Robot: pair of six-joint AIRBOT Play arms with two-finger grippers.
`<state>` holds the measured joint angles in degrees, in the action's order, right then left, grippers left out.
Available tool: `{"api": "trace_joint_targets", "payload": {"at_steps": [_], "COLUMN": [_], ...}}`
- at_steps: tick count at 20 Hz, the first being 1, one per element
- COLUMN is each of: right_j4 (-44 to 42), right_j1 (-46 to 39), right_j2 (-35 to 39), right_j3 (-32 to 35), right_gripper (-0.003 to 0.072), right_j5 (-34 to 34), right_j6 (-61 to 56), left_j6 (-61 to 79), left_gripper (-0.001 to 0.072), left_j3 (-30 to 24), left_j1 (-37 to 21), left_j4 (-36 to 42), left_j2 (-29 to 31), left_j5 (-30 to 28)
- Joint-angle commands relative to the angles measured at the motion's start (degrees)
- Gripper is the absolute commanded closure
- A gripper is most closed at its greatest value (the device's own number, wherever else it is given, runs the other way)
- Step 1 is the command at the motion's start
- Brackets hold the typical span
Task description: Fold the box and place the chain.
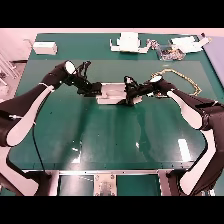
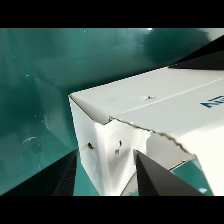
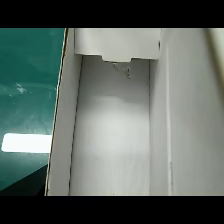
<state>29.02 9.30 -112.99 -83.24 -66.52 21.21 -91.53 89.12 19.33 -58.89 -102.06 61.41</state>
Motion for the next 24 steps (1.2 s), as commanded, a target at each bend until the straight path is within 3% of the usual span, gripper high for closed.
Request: {"api": "trace_joint_targets", "payload": {"at_steps": [1,14,24], "right_j4": [0.0,0.0,0.0], "right_j1": [0.0,0.0,0.0], "right_j2": [0.0,0.0,0.0], "right_j3": [0.0,0.0,0.0], "right_gripper": [0.0094,0.0094,0.0094], "right_j5": [0.0,0.0,0.0], "right_j6": [0.0,0.0,0.0], "left_j6": [-1.5,-6.7,-9.6], "left_gripper": [0.0273,0.0274,0.0275], "left_j3": [0.1,7.8,16.9], "left_j1": [0.6,4.0,5.7], "left_j4": [-0.5,-7.2,-13.0], "left_j2": [-0.8,-4.5,-9.5], "left_j5": [-0.7,4.1,11.5]}}
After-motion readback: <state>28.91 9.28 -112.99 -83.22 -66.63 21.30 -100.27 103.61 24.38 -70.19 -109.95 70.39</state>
